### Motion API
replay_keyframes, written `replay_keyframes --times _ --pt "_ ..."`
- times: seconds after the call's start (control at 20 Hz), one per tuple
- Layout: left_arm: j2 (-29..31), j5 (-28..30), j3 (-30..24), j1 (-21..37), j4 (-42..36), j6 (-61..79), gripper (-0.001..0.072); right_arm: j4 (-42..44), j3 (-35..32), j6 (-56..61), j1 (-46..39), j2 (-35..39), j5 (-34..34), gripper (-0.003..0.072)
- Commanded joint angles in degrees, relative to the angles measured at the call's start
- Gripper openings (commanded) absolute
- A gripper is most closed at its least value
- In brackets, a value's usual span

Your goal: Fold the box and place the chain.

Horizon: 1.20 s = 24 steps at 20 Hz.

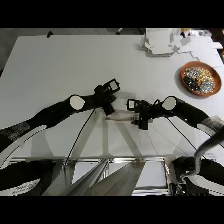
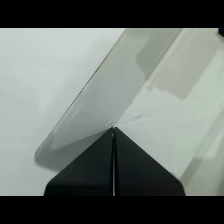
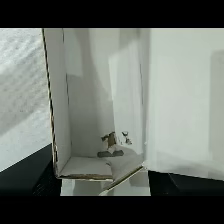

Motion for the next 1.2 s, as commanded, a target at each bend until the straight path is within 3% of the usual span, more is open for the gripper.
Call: replay_keyframes --times 0.0,0.15,0.3,0.55,0.6,0.8,0.95,1.15 --pt "-1.2 -0.7 0.0 1.2 -0.9 0.0 0.0003 -0.2 0.0 -0.1 0.0 0.0 0.3 0.0395" --pt "1.4 -4.0 0.0 1.8 0.5 0.0 0.0004 -0.2 0.0 -0.1 0.0 0.0 0.3 0.0395" --pt "6.4 -12.1 0.0 4.9 4.7 -0.2 0.0006 -0.2 0.0 -0.1 0.0 0.0 0.3 0.0395" --pt "12.3 -41.6 -0.2 12.5 13.5 -0.1 0.0002 -0.2 0.0 -0.1 0.0 0.0 0.3 0.0395" --pt "12.1 -42.6 -0.9 13.3 13.9 0.1 0.0002 -0.2 0.0 -0.1 0.0 0.0 0.3 0.0395" --pt "9.1 -37.0 -5.3 14.3 11.0 8.3 0.0005 -0.2 0.0 -0.1 0.0 0.0 0.3 0.0395" --pt "3.8 -36.5 -5.8 14.3 7.0 14.5 0.0006 -0.2 0.0 -0.1 0.0 0.0 0.3 0.0395" --pt "-0.6 -35.8 -5.8 15.5 7.7 14.4 0.0011 -0.2 0.0 -0.1 0.0 0.0 0.3 0.0395"
